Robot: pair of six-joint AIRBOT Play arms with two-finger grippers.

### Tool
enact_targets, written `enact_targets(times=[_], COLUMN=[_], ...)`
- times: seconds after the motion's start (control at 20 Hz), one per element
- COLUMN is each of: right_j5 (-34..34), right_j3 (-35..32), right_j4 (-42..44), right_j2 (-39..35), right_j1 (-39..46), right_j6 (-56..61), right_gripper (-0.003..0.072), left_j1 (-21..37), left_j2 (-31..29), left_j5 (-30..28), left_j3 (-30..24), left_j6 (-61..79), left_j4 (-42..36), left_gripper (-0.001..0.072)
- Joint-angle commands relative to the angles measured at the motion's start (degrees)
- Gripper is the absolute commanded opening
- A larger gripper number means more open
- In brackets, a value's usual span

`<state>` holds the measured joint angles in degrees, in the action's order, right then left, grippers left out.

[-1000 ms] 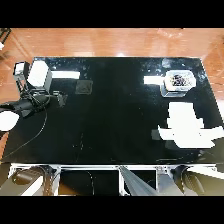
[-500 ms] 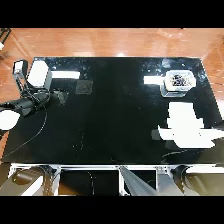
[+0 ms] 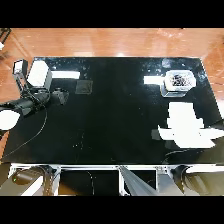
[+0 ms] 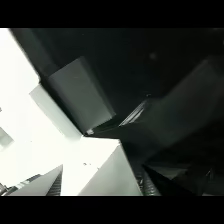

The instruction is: Fold the box and place the chain.

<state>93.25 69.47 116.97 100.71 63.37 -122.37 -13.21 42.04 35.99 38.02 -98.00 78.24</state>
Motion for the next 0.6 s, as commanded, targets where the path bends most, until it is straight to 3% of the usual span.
enact_targets(times=[0.0,0.25,0.3,0.35,0.55], right_j5=[1.2,1.4,1.8,1.8,2.2], right_j3=[0.0,-0.9,-0.9,-0.9,-0.9], right_j4=[0.5,0.3,0.3,0.0,0.0], right_j2=[0.2,0.2,0.2,0.2,0.2], right_j1=[0.0,0.0,0.0,0.0,0.0], right_j6=[0.4,0.4,0.4,0.4,0.4], right_gripper=[0.053,0.0526,0.0344,0.0222,0.02], left_j1=[0.0,0.0,0.0,0.0,0.0], left_j2=[0.0,0.1,0.1,0.1,0.1], left_j5=[0.0,0.0,0.0,0.0,0.0], left_j3=[0.0,0.0,0.0,0.0,0.0], left_j6=[0.0,0.0,0.0,0.0,0.0], left_j4=[-1.0,-1.0,-1.0,-0.9,-0.9], left_gripper=[0.0623,0.0623,0.0623,0.0623,0.0623])
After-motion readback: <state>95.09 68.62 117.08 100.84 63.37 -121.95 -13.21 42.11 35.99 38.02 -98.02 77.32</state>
